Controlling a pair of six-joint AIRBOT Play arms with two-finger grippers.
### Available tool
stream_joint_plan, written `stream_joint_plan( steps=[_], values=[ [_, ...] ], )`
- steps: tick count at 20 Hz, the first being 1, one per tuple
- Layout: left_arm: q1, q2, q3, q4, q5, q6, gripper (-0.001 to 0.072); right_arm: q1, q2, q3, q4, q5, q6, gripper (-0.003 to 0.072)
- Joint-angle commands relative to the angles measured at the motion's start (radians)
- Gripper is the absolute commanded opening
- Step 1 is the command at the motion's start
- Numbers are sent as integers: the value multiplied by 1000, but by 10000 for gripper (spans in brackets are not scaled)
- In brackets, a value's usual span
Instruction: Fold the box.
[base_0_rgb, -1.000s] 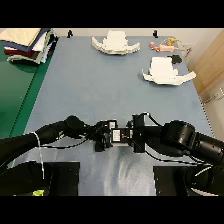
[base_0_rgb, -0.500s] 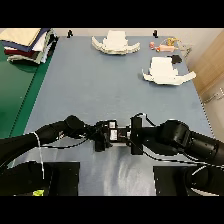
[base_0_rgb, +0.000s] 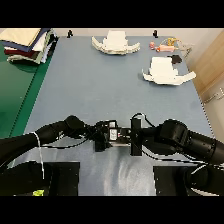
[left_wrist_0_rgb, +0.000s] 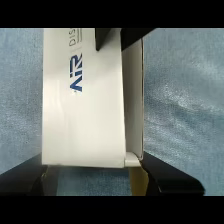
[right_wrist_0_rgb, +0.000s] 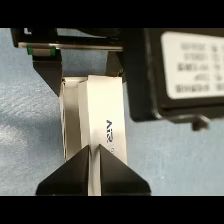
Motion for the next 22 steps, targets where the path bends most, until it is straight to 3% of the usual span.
stream_joint_plan(
  steps=[1, 6, 7, 8, 17, 19, 20, 21, 22],
  values=[
    [0, 0, 0, -1, 3, -1, 527, 1, 0, 0, 41, -20, 0, 53],
    [0, 0, 0, -1, 3, -1, 527, 1, 0, 0, 60, -50, 0, 85],
    [0, 0, 0, -1, 3, -1, 527, 1, 0, 1, 60, -50, -1, 196],
    [0, 0, 0, -1, 3, -1, 527, 1, 0, 1, 60, -50, 0, 235],
    [0, 0, 0, -1, 3, -1, 527, 1, 36, 3, 68, -51, 39, 233],
    [0, 0, 0, -1, 3, -1, 527, 0, 86, 2, 71, -47, 133, 206],
    [0, 0, 0, -1, 3, -1, 527, -2, 117, -1, 77, -24, 206, 57],
    [0, 0, 0, -1, 3, -1, 527, -9, 152, -14, 87, 19, 272, 6],
    [0, 0, 0, -1, 3, -1, 527, -13, 190, -43, 87, 81, 348, 5]
  ],
)
